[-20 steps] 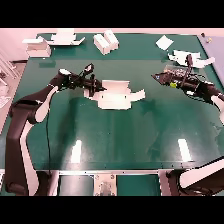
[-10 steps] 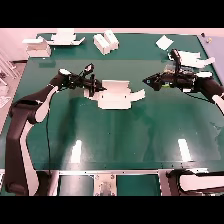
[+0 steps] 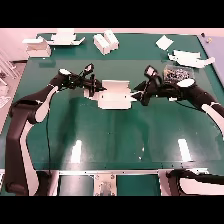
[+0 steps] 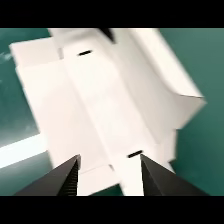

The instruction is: Fold the box and place the chain.

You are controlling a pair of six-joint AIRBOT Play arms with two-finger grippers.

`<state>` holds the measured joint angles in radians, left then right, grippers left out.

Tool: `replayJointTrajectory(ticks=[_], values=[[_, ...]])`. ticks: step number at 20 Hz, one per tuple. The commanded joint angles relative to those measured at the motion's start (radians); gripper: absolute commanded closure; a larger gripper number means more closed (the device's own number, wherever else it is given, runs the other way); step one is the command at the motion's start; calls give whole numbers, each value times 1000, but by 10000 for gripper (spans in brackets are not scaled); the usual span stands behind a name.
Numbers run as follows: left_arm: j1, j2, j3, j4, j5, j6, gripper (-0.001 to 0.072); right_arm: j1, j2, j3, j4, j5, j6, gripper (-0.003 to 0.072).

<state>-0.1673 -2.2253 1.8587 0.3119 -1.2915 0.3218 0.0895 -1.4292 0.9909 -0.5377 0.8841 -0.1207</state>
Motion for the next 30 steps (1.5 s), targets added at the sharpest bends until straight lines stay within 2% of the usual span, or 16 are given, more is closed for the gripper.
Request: replayJointTrajectory(ticks=[1,6,12,20,27,30], values=[[1,0,0,-2,-1,0,687,57,1,-43,-51,-12,-49,215],[1,0,0,-3,-1,0,687,117,-31,-85,-96,-13,-83,215],[1,0,0,-5,-1,0,687,126,-78,-84,-92,-81,-127,217],[1,0,0,-5,-1,0,687,177,-78,-85,-111,-312,-174,218],[1,0,0,-5,-1,0,687,196,-76,-85,-137,-314,-176,215],[1,0,0,-5,0,0,687,196,-54,-84,-137,-259,-149,216]])
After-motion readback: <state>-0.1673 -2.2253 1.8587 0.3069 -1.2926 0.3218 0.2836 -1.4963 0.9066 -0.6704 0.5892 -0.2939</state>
